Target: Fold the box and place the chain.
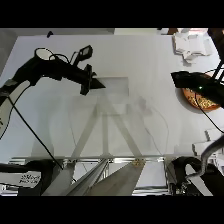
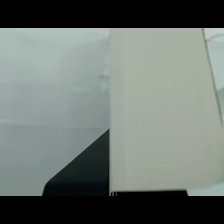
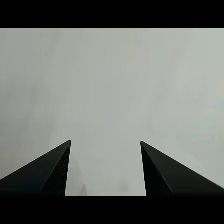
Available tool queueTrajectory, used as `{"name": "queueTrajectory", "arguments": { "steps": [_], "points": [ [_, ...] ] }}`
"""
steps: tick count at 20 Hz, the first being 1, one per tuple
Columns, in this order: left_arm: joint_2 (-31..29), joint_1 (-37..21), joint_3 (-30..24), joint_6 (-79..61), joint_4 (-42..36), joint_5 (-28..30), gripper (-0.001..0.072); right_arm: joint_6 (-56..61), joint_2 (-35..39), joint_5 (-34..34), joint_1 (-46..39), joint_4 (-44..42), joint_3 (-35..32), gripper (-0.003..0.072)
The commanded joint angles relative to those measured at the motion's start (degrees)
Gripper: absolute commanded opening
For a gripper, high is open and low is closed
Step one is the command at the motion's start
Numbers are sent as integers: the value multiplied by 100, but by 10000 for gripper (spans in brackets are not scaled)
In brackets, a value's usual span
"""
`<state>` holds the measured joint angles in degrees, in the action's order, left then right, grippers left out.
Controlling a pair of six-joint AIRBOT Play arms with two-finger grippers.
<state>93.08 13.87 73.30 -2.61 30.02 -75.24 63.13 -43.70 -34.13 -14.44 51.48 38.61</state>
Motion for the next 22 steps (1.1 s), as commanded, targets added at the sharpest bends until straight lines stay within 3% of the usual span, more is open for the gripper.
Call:
{"name": "queueTrajectory", "arguments": {
  "steps": [1,5,13,19,22],
  "points": [
    [520,168,-70,-846,-70,144,-1,0,11,-92,-46,81,7,477],
    [793,295,-70,-1388,-155,608,-2,0,11,-105,-46,83,7,477],
    [1141,284,-72,-1126,-474,804,-3,0,11,-105,-46,83,7,476],
    [1161,293,-72,-1126,-256,1255,-4,-2,11,-105,-46,83,7,476],
    [1187,295,-72,-1128,-273,1202,-4,-2,11,-105,-46,85,7,476]
  ]
}}
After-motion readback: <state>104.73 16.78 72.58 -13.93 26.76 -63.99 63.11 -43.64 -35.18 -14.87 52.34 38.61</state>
